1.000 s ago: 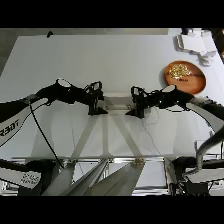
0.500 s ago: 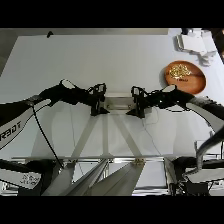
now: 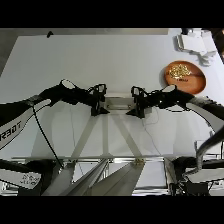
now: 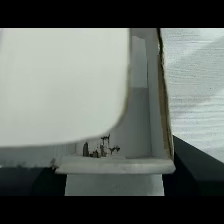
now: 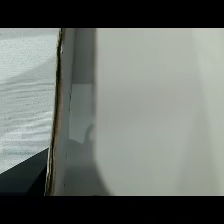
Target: Fold the box and place the chain.
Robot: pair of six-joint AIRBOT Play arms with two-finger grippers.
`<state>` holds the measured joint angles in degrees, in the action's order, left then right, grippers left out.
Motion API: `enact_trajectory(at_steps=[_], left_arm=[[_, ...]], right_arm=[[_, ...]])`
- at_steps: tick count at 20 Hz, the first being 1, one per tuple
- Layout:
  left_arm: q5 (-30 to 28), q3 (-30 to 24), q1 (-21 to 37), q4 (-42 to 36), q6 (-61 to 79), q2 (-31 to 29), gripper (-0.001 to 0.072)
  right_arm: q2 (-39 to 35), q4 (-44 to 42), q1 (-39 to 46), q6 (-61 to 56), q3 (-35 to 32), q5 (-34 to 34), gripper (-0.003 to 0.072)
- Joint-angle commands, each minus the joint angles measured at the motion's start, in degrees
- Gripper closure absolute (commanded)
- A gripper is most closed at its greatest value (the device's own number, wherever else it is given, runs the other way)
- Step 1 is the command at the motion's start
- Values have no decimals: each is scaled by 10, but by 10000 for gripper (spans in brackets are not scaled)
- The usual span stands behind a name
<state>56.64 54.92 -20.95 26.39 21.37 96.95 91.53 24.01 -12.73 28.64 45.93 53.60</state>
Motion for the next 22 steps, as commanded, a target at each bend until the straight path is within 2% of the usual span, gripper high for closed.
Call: enact_trajectory(at_steps=[1, 6, 7, 8, 9, 12, 17, 19, 22], left_arm=[[0, 0, 0, 1, 0, 0, 632], [2, 0, 0, 1, 0, 0, 632], [2, 0, 0, 1, 0, 0, 632], [2, 0, 0, 1, 0, 0, 632], [2, 0, 0, 1, 0, 0, 632], [2, 0, 0, 1, 0, 0, 632], [2, 0, 0, 1, 0, 0, 632], [2, 0, 0, 1, 0, 0, 632], [2, 0, 0, 1, 0, 0, 632]], right_arm=[[0, -1, -1, 1, 0, -11, 143], [0, 0, 0, -3, 0, 19, 140], [0, 0, 0, -3, 0, 17, 96], [-1, 0, 0, -3, 0, 14, -15], [-2, 6, 0, -3, 0, 9, -34], [-19, 59, 0, -18, 0, 7, -34], [-75, 191, 0, -131, 0, 2, -30], [-100, 246, 0, -170, 0, 2, 14], [-127, 304, 0, -190, 0, 1, 24]])
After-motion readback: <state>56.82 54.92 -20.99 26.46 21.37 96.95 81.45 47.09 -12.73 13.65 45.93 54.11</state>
